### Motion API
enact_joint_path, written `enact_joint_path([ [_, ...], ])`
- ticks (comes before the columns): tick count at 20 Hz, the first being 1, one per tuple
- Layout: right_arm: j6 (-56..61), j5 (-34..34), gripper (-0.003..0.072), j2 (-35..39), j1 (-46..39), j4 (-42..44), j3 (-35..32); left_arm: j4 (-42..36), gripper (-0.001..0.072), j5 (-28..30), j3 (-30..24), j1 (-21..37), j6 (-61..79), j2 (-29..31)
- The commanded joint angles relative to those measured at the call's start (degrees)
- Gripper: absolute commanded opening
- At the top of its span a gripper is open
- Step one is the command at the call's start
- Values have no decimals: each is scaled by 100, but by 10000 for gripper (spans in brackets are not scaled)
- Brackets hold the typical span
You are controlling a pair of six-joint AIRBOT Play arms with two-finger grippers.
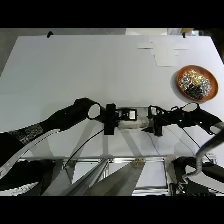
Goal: Fold the box and place the chain.
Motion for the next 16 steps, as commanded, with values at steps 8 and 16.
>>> enact_joint_path([
  [8,-2,2,339,2,2,0,-2,-472,215,243,-2,-164,0,-188],
  [16,-2,2,339,2,2,-2,-2,-503,461,177,-2,-262,-2,-328],
])
